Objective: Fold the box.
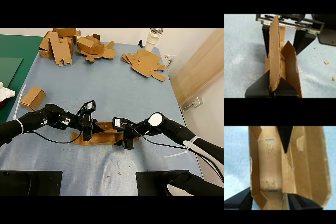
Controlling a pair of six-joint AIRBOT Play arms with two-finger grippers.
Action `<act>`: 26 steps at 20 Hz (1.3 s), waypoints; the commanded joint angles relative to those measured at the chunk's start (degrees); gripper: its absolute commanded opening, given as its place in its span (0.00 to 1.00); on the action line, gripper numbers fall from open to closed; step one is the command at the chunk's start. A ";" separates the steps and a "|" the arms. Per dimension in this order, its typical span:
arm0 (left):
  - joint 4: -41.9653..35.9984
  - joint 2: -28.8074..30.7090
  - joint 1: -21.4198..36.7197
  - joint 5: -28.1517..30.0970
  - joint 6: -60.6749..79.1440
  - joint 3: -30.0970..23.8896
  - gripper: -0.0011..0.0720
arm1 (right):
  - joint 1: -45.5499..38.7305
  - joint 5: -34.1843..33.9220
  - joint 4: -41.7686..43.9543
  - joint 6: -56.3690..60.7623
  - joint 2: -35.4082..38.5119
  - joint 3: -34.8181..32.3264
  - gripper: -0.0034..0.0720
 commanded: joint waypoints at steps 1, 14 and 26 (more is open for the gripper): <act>0.00 0.02 0.00 0.04 0.00 0.04 0.04 | -0.07 -0.87 -0.63 -0.22 -0.28 0.02 0.82; -0.02 0.02 0.00 0.07 0.02 0.04 0.04 | -0.02 -2.47 1.84 -0.61 -4.17 -0.09 0.82; -0.02 0.02 0.00 0.07 0.02 0.04 0.04 | -0.02 -2.47 0.92 -0.66 -4.20 -0.24 0.68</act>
